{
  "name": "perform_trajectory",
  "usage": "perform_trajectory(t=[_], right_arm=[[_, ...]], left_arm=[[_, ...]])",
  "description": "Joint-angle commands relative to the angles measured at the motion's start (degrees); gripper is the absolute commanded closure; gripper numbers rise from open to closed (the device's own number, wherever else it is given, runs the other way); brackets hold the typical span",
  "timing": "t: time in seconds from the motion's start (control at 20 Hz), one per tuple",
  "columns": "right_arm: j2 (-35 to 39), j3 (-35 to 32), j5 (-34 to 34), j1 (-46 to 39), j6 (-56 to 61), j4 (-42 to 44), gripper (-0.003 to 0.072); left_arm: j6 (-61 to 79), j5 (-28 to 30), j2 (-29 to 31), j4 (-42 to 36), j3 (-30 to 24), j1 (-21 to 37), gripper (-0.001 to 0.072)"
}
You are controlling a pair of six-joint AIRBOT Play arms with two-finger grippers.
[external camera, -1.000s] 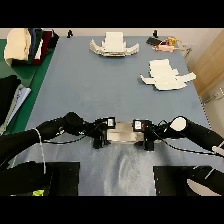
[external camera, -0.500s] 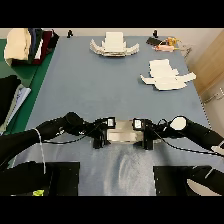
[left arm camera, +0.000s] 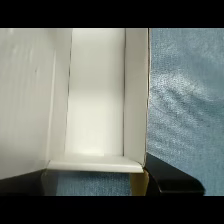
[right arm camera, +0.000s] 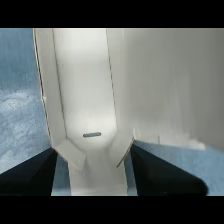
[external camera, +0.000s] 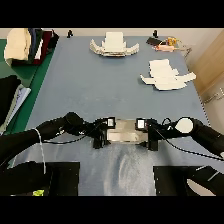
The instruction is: Fold the box.
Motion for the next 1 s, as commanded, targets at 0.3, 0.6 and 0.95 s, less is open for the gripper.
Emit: perform_trajectory(t=[0.3, 0.6, 0.95], right_arm=[[21.90, 0.02, 12.37, 0.00, 51.25, 12.31, -0.0028], [22.82, -0.02, 11.85, 0.09, 53.51, 27.30, -0.0027], [18.73, -0.09, 8.70, 0.09, 65.61, 18.51, 0.0397]], left_arm=[[0.02, 0.02, -0.02, 0.02, -0.02, -0.04, 0.0298], [0.02, 0.02, -0.02, 0.02, -0.02, -0.04, 0.0298], [0.02, 0.02, -0.02, 0.02, -0.02, -0.04, 0.0298]])
